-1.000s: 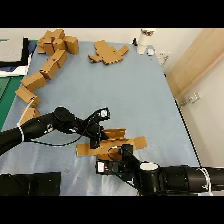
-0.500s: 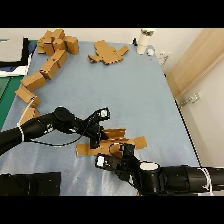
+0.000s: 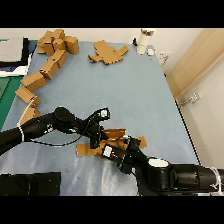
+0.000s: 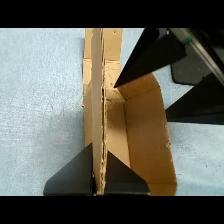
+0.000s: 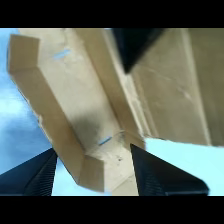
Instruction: Fold the box.
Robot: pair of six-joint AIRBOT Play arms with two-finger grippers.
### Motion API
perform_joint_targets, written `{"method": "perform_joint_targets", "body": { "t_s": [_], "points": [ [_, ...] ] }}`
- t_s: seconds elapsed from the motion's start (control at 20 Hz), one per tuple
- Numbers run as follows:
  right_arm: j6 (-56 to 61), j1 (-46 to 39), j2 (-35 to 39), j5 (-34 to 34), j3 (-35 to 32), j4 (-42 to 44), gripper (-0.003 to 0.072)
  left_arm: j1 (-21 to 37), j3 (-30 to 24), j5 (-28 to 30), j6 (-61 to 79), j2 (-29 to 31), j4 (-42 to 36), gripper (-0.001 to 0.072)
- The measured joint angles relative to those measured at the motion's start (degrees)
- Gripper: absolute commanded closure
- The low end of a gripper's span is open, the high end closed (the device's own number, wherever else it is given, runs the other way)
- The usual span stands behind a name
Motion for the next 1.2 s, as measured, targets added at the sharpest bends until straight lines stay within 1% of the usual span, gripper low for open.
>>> {"method": "perform_joint_targets", "body": {
  "t_s": [0.25,0.4,0.55,0.65,0.75,0.9,1.05,1.2],
  "points": [
    [-0.17,-0.46,8.31,2.10,-5.11,-3.08,-0.0034,0.00,0.00,-0.04,0.00,0.00,0.00,0.0698],
    [-1.49,-1.27,11.41,3.74,-7.41,-4.00,-0.0034,0.00,0.00,-0.02,0.02,0.00,0.00,0.0698],
    [-5.62,-5.31,12.68,7.21,-8.61,-3.45,-0.0034,0.00,0.00,-0.02,0.02,0.00,0.02,0.0698],
    [-12.07,-10.40,13.05,10.67,-8.98,-0.13,-0.0034,0.00,0.00,0.00,0.02,0.00,0.00,0.0698],
    [-21.73,-16.52,13.18,14.01,-9.14,6.67,-0.0034,0.00,0.00,0.00,0.00,0.00,0.00,0.0698],
    [-41.79,-27.19,12.76,17.31,-9.16,22.67,-0.0034,0.00,0.00,0.00,0.02,0.00,0.00,0.0698],
    [-63.08,-37.73,10.08,18.03,-8.33,40.19,-0.0034,0.00,0.00,-0.02,0.02,0.00,0.00,0.0698],
    [-79.78,-45.24,4.50,16.63,-6.54,53.96,-0.0034,0.00,0.00,-0.02,0.02,0.00,0.00,0.0698]
  ]
}}
